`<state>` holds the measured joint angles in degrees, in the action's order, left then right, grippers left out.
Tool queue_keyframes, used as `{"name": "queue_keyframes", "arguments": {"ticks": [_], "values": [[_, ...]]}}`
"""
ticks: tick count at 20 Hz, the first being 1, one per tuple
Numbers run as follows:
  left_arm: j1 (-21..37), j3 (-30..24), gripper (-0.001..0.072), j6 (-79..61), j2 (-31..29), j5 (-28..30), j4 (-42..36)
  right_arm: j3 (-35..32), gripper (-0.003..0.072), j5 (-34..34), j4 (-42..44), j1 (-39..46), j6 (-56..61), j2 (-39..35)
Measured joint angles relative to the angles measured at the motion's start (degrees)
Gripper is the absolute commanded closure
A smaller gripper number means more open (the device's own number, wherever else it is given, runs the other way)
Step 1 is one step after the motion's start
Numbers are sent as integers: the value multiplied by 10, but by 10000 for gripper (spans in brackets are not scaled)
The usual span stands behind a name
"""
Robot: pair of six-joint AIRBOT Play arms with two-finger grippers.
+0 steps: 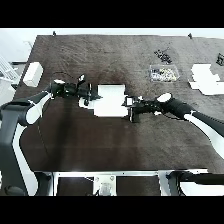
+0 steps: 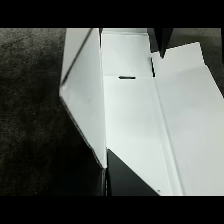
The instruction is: Fold the box and place the chain.
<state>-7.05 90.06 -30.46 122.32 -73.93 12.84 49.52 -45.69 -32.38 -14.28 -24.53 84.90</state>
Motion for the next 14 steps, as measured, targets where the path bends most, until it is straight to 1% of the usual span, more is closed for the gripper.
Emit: {"name": "queue_keyframes", "arguments": {"ticks": [4, 6, 10, 14], "values": [[0, 0, 688, 0, 0, 0, 0, -3, -27, 3, -14, -5, 20, 1], [0, 0, 688, 0, 0, 0, 0, -4, -27, 16, -18, -7, 25, 5], [0, 0, 688, 0, 0, 0, 0, -5, -26, 69, -17, -19, 30, 12], [0, 0, 688, 0, 0, 0, 0, -5, -23, 106, 22, -24, 39, -3]]}}
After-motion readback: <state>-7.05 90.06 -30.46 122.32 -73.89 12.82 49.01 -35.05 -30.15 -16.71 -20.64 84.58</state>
